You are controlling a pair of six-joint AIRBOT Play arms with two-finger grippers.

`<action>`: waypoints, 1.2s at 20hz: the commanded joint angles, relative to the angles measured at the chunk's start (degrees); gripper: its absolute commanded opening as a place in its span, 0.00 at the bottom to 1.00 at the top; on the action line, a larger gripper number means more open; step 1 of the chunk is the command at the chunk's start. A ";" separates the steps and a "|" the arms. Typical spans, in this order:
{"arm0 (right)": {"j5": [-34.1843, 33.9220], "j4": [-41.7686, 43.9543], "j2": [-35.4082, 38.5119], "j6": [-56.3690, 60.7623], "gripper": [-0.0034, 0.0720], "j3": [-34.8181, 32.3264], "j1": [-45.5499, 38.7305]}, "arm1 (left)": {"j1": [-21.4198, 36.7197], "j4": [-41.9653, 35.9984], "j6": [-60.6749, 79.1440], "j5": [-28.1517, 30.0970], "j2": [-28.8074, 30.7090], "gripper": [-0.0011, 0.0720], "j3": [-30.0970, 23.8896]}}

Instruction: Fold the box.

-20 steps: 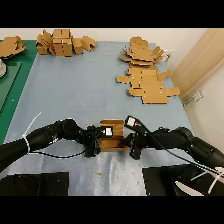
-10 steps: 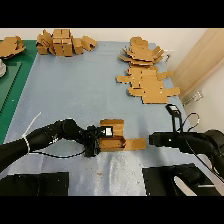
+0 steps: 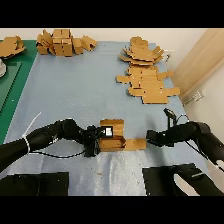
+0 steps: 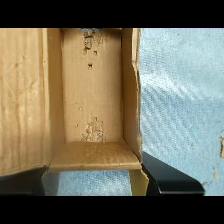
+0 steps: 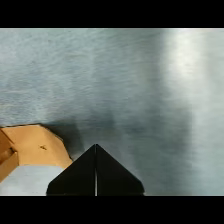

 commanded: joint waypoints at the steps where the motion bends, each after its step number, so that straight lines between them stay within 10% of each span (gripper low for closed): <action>1: 5.20 12.98 -9.66 -10.08 0.05 -0.13 -0.44 | -0.02 0.02 0.00 0.02 0.04 0.74 -0.02; 24: 9.88 26.27 -5.88 -12.98 0.05 0.07 12.31 | -0.02 0.02 0.00 0.02 0.04 0.74 -0.02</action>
